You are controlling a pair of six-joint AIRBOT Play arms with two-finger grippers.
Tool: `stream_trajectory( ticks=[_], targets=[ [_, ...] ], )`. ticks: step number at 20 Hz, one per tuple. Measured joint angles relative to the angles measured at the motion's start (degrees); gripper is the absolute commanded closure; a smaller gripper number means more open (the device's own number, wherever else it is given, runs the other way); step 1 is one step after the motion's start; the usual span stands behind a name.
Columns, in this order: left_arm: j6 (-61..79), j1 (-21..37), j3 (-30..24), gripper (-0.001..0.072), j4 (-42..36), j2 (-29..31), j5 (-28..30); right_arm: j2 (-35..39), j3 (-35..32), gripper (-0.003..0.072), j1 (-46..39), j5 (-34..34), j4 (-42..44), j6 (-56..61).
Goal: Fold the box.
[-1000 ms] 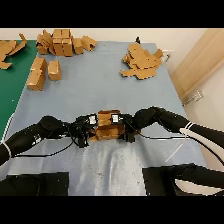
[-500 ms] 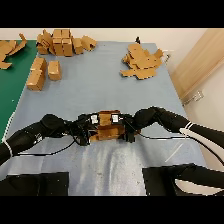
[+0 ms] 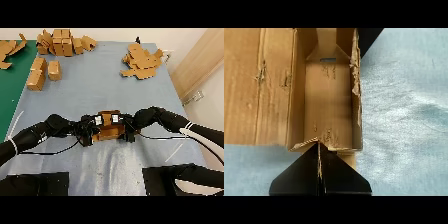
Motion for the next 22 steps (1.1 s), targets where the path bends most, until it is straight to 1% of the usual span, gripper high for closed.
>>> stream_trajectory(
  ticks=[13,14,15,16,22],
  targets=[
    [-0.1,-0.1,0.7,0.0694,-2.2,-0.5,0.4,0.0,0.0,0.0131,0.0,0.0,0.0,0.0],
    [-0.1,-0.1,0.7,0.0529,-2.2,-0.5,0.4,0.0,0.0,0.013,0.0,0.0,0.0,0.0],
    [-0.1,-0.1,0.7,0.0317,-2.3,-0.5,0.3,0.0,0.0,0.0131,0.0,0.0,0.0,0.0],
    [-0.2,-0.2,0.7,0.03,-2.3,-0.5,0.2,0.0,0.0,0.013,0.0,0.0,0.0,0.0],
    [-0.9,-0.2,0.7,0.0297,-2.4,-0.5,0.2,0.0,0.0,0.013,0.0,0.0,0.0,0.0]
  ],
)
